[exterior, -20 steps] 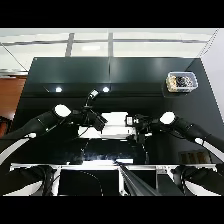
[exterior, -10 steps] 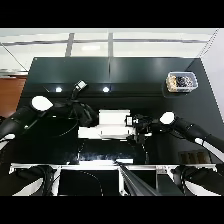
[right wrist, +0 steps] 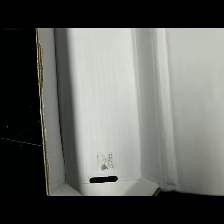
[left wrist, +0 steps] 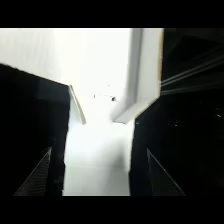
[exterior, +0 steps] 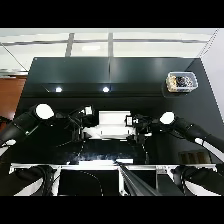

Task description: Fold the box and place the chain.

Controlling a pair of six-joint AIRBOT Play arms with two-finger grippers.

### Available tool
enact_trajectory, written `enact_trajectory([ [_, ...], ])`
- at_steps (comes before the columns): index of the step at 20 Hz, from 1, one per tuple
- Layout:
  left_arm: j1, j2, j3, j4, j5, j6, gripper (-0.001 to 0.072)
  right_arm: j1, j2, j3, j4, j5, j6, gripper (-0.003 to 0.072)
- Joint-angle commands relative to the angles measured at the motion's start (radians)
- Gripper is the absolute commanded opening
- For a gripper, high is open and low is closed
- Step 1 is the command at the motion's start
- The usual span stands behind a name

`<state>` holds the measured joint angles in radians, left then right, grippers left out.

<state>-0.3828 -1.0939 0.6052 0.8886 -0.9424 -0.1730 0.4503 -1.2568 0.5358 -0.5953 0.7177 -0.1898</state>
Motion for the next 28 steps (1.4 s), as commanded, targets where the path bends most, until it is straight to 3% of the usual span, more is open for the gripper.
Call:
enact_trajectory([
  [1,-0.060,-0.040,-0.011,-0.022,0.097,0.055,0.0707,0.000,0.000,0.000,0.000,0.000,0.000,0.0476],
  [5,-0.127,-0.064,-0.011,-0.033,0.128,0.053,0.0648,0.000,0.000,0.000,0.000,0.000,0.000,0.0477],
  [7,-0.147,-0.064,-0.011,-0.034,0.165,0.053,0.0453,0.000,0.000,0.000,0.000,0.000,0.000,0.0477],
  [9,-0.147,-0.064,-0.011,-0.055,0.172,0.050,0.0312,0.000,0.000,0.000,0.000,0.000,0.000,0.0477],
  [13,-0.148,-0.065,-0.011,-0.122,0.150,0.023,0.0223,0.000,0.000,0.000,0.000,0.000,0.000,0.0476],
  [19,-0.148,-0.105,-0.011,-0.263,0.153,0.024,0.0221,0.000,0.000,0.000,0.000,0.000,0.000,0.0477],
  [24,-0.148,-0.131,-0.011,-0.272,0.150,0.024,0.0220,0.000,0.000,0.000,0.000,-0.001,0.001,0.0476],
  [25,-0.148,-0.131,-0.011,-0.273,0.149,0.024,0.0248,0.000,0.000,0.000,0.000,-0.001,0.001,0.0477],
  [27,-0.148,-0.131,-0.011,-0.272,0.154,0.025,0.0386,0.000,0.000,0.000,0.000,-0.004,0.003,0.0477],
  [28,-0.148,-0.131,-0.011,-0.272,0.154,0.025,0.0408,0.000,0.000,0.000,0.001,-0.004,0.003,0.0476],
])
